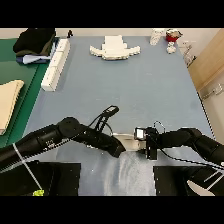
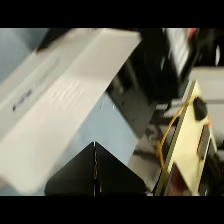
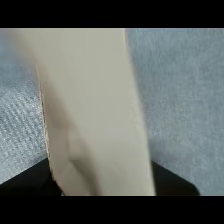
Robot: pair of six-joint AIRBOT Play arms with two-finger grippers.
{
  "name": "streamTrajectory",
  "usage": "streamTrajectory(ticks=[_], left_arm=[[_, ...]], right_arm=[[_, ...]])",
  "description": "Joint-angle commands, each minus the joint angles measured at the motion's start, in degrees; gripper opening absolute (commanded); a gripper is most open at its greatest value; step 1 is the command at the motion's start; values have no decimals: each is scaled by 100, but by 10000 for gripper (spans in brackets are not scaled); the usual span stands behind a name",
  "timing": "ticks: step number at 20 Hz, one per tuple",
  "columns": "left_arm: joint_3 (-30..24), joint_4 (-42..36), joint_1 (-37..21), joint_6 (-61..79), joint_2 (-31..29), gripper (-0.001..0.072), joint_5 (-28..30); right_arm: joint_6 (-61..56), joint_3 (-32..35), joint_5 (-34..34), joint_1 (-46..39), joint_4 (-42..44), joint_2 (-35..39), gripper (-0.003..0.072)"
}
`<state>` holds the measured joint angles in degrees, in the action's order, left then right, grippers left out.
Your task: Fold the box.
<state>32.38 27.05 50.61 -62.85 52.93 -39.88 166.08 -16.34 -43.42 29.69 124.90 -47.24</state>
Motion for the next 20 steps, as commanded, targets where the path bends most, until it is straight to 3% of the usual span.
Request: streamTrajectory(ticks=[1,8,14,20], left_arm=[[409,-337,48,-168,487,16,822],[474,-365,-754,-557,1340,16,1115],[474,-647,-785,-553,1853,16,1143],[485,-651,-785,-407,1840,16,1095]], right_arm=[[0,-2,2,4,-2,7,507],[0,-2,2,4,-2,7,507],[0,-2,2,4,0,7,507],[0,-2,2,4,-2,7,507]])
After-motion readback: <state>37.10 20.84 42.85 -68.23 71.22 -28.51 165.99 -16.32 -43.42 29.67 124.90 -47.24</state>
